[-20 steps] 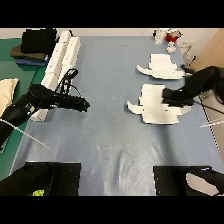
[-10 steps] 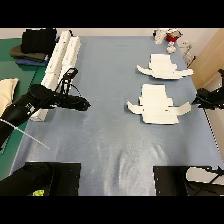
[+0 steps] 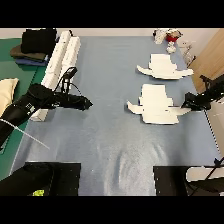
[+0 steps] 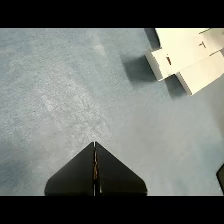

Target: Fold the box.

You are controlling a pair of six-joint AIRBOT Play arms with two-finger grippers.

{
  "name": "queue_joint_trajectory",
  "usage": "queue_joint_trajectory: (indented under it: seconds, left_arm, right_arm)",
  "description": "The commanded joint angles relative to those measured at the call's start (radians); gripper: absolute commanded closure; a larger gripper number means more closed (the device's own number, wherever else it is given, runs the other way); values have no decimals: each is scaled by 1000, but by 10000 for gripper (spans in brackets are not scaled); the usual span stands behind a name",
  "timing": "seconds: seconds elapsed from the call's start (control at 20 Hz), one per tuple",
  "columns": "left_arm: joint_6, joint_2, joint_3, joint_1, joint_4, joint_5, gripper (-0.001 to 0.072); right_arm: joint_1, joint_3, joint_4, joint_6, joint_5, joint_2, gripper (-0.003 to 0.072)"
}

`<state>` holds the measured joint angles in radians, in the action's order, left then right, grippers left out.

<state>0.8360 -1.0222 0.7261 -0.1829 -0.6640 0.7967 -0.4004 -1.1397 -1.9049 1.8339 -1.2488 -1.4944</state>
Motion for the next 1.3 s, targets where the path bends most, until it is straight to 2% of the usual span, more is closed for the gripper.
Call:
queue_joint_trajectory:
  seconds: [0.0, 0.05, 0.2, 0.35, 0.45, 0.5, 0.55, 0.6, 0.8, 0.9, 0.95, 1.0, 1.1, 1.25]
  left_arm:
    - [-1, -1, 1, 0, 13, 29, 694]
    - [-1, -1, 1, 0, 14, 41, 694]
    - [-1, -1, 1, 0, 25, 50, 694]
    - [-1, -1, 2, -3, 69, 52, 694]
    - [56, -1, 16, 6, 64, 80, 692]
    - [104, -1, 32, 23, 57, 114, 615]
    - [125, -1, 50, 45, 58, 151, 342]
    - [138, -1, 70, 71, 58, 190, 211]
    - [164, -10, 100, 167, 58, 288, 211]
    - [157, -43, 100, 194, 58, 370, 223]
    - [146, -62, 100, 197, 58, 406, 311]
    - [130, -78, 100, 197, 58, 433, 360]
    - [117, -104, 100, 196, 58, 459, 356]
    - [113, -134, 100, 197, 54, 458, 355]
  right_arm:
    - [35, -16, -8, 8, -21, -47, 490]
    - [40, -21, -13, 8, -43, -46, 651]
    - [49, -47, -83, 38, -141, -43, 687]
    - [63, -43, -294, 85, -179, -31, 687]
    - [109, 1, -386, 90, -158, 12, 687]
    - [146, 41, -399, 90, -137, 48, 687]
    - [183, 89, -400, 89, -117, 89, 687]
    - [221, 151, -400, 89, -94, 138, 687]
    - [335, 435, -410, 80, 19, 364, 688]
    - [399, 575, -420, 74, 118, 497, 687]
    - [438, 636, -422, 74, 182, 565, 688]
    - [475, 679, -420, 74, 219, 619, 687]
    - [521, 718, -417, 74, 240, 690, 687]
    - [529, 720, -411, 74, 247, 712, 687]
